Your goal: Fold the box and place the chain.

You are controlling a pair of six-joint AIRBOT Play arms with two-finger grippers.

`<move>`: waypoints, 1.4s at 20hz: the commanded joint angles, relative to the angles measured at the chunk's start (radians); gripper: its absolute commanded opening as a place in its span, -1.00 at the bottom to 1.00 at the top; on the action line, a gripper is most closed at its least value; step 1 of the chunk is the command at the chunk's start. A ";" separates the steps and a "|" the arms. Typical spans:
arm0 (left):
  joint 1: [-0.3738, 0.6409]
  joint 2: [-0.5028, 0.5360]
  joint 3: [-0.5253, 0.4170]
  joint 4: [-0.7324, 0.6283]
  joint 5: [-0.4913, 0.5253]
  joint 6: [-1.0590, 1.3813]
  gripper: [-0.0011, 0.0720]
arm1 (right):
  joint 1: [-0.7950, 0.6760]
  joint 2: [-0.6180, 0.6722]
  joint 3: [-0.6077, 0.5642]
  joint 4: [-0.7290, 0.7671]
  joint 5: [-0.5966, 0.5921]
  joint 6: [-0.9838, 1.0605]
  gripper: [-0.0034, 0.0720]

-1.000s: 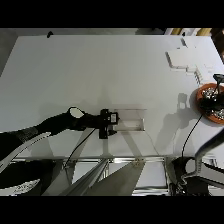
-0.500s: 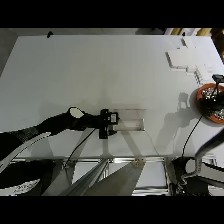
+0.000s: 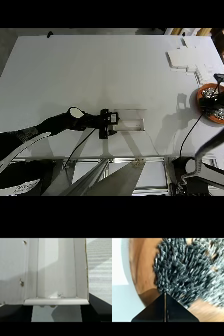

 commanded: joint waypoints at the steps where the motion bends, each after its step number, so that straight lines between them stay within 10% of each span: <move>1: 0.000 0.001 0.000 0.000 0.000 0.000 -0.41 | 0.000 0.066 0.001 0.038 -0.001 0.000 -0.87; 7: 0.000 0.001 0.000 0.000 0.001 0.000 -0.41 | 0.000 0.146 0.001 0.078 -0.005 -0.004 -0.84; 9: 0.000 0.001 0.000 0.000 0.000 0.000 -0.41 | 0.000 0.118 0.001 0.078 -0.025 -0.004 -0.36; 28: 0.000 0.001 0.000 0.000 0.000 0.000 -0.41 | 0.000 -0.072 0.001 0.071 -0.071 0.001 -0.60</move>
